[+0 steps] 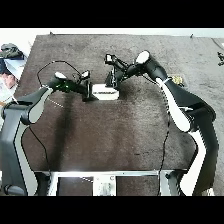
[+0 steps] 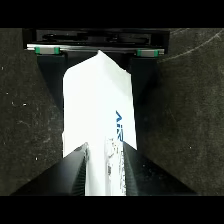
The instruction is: Fold the box and place the chain.
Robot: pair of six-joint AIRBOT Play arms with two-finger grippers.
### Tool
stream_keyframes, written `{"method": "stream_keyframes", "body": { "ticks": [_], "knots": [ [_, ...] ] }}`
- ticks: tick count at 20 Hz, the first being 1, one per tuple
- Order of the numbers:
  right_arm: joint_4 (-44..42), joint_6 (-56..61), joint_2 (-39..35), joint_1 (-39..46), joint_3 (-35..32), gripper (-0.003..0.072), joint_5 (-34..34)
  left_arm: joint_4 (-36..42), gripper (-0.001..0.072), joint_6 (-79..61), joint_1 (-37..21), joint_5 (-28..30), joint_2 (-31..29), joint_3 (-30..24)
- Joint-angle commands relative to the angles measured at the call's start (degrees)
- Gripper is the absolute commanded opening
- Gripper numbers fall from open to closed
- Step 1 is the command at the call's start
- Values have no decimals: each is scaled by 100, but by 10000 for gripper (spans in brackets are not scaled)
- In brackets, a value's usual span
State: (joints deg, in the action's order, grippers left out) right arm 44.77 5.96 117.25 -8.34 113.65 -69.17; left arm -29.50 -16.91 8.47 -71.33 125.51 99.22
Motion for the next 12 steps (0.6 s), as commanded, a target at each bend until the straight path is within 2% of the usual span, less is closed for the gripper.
{"method": "stream_keyframes", "body": {
  "ticks": [1,12],
  "knots": [
    [293,4,-20,-15,2,270,48,-4,344,-4,-7,-2,-4,7],
    [431,4,-20,-136,0,269,-83,-2,344,-4,-7,0,-4,7]
  ]
}}
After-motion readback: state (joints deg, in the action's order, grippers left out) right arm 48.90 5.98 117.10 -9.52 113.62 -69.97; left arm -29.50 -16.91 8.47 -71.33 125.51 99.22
